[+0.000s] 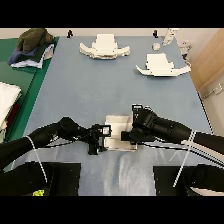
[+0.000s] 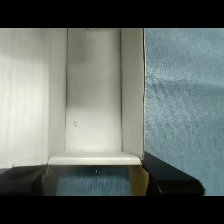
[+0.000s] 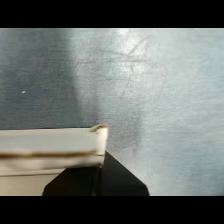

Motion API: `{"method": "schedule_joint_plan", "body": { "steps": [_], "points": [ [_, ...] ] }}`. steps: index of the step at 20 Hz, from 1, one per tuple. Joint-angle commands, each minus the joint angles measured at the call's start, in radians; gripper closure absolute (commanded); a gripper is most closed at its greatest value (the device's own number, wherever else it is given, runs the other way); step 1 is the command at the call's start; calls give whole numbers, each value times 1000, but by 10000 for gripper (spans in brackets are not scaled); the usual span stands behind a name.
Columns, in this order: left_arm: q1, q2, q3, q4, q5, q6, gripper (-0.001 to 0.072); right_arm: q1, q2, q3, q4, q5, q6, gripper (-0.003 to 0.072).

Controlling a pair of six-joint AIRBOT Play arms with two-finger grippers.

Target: Fold the box.

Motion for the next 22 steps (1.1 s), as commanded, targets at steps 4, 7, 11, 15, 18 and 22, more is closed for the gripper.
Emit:
{"method": "schedule_joint_plan", "body": {
  "steps": [4,7,11,15,18,22],
  "points": [
    [1,1,1,1,0,0,198,3,-8,3,-6,1,11,686],
    [1,1,1,1,0,0,198,3,-2,4,1,-3,11,238],
    [1,1,1,1,0,0,198,2,60,5,-1,-33,7,237],
    [1,1,1,1,0,0,198,-34,196,26,-46,-137,3,238],
    [1,1,1,1,0,0,198,-106,291,26,-55,-149,-90,448],
    [1,1,1,1,0,0,198,-353,272,-18,23,-98,-305,685]
  ]
}}
